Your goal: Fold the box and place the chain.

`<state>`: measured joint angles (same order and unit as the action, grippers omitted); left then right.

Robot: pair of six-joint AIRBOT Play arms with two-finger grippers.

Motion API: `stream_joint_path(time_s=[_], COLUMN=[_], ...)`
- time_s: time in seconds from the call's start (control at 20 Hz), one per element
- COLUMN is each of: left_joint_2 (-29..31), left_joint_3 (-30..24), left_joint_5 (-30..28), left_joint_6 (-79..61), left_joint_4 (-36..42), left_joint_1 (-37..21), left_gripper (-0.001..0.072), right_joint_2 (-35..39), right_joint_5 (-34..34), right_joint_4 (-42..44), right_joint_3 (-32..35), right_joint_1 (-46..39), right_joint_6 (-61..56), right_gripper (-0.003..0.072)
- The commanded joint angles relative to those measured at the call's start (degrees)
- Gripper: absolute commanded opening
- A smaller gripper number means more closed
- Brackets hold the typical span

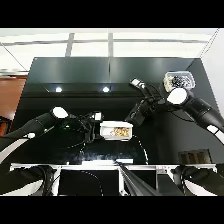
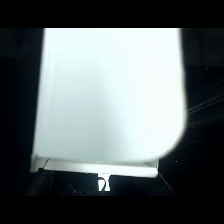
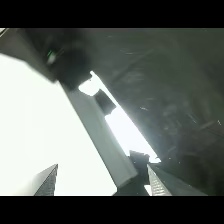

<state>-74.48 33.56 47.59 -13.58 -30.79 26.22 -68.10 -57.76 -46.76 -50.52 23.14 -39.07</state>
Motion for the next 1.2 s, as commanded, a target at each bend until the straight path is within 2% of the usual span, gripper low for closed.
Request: stream_joint_path(time_s=[0.0,0.1,0.2,0.45,0.7,0.75,0.8,0.85,0.95,1.0,1.05,1.15], left_joint_2=[-0.04,-0.04,-0.04,-0.04,-0.04,-0.04,-0.04,-0.04,-0.04,-0.04,-0.04,-0.04], left_joint_3=[0.04,0.04,0.04,0.04,0.04,0.04,0.04,0.04,0.04,0.04,0.04,0.04], left_joint_5=[-0.02,0.0,0.02,0.04,0.11,0.2,0.2,0.2,0.2,0.2,0.2,0.2], left_joint_6=[0.15,0.13,0.13,0.13,0.13,0.13,0.13,0.13,0.11,0.13,0.13,0.11], left_joint_4=[0.0,-0.02,-0.02,-0.02,-0.02,-0.04,-0.04,-0.04,-0.04,-0.04,-0.04,-0.04], left_joint_1=[0.0,0.0,0.0,0.0,0.0,0.0,0.0,0.0,0.0,0.0,0.0,0.0], left_gripper=[0.0483,0.0483,0.0483,0.0483,0.0483,0.0483,0.0483,0.0483,0.0483,0.0483,0.0483,0.0483], right_joint_2=[1.51,1.53,1.51,1.38,-0.04,-0.22,-0.2,-0.2,-0.2,-0.2,-0.2,-0.2], right_joint_5=[-7.28,-11.1,-11.52,-3.98,-3.28,-2.8,-2.47,-2.19,-2.1,-2.16,-2.51,-2.73], right_joint_4=[-1.49,-2.45,-5.07,-5.44,-5.42,-5.4,-5.49,-5.55,-5.6,-5.62,-5.62,-5.55], right_joint_3=[-2.05,-1.84,-1.57,-0.09,-0.02,-0.02,-0.04,-0.04,-0.04,-0.04,-0.04,-0.04], right_joint_1=[0.57,1.18,2.71,6.27,8.52,8.52,8.52,8.5,8.5,8.5,8.5,8.52], right_joint_6=[8.55,9.73,10.4,12.55,12.5,12.48,12.33,12.33,11.54,10.58,10.03,9.33], right_gripper=[0.0664,0.0664,0.0664,0.0664,0.0662,0.0596,0.0476,0.0424,0.0416,0.0347,0.0192,0.0192])
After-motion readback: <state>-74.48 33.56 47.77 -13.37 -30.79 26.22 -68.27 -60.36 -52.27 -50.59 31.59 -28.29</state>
